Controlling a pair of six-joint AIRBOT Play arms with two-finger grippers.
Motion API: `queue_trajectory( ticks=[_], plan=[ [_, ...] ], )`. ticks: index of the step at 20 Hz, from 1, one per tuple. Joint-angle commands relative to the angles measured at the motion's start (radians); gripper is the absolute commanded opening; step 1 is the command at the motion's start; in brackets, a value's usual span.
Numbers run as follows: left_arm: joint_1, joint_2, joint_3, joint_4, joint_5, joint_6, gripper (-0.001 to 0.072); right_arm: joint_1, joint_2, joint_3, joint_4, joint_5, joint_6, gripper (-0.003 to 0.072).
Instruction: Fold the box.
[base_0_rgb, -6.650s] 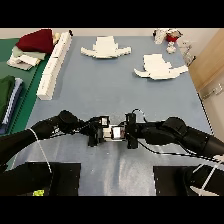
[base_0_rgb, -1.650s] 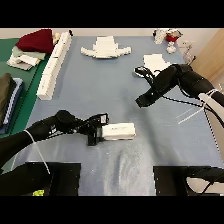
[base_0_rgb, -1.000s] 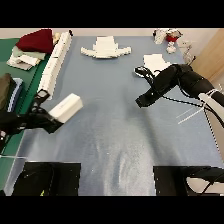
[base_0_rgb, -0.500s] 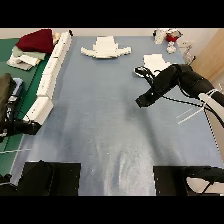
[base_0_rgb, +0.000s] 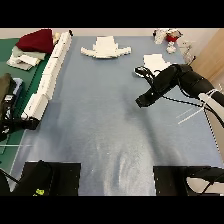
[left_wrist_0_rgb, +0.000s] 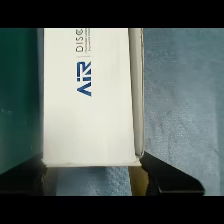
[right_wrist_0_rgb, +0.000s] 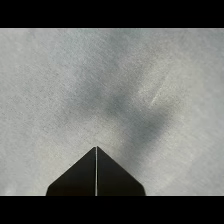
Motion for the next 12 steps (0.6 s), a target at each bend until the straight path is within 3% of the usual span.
queue_trajectory(
  ticks=[1, 8, 12],
  plan=[
    [0.002, -0.053, 0.002, -0.082, 0.043, 0.087, 0.0513, -0.001, 0.000, 0.001, 0.000, 0.000, 0.000, 0.0006],
    [0.001, -0.126, 0.029, -0.092, 0.054, 0.121, 0.0513, -0.001, 0.000, 0.001, 0.000, 0.000, 0.000, 0.0005],
    [-0.049, -0.167, 0.031, -0.090, 0.093, 0.137, 0.0513, -0.001, 0.000, 0.001, 0.000, 0.000, 0.000, 0.0006]
  ],
)
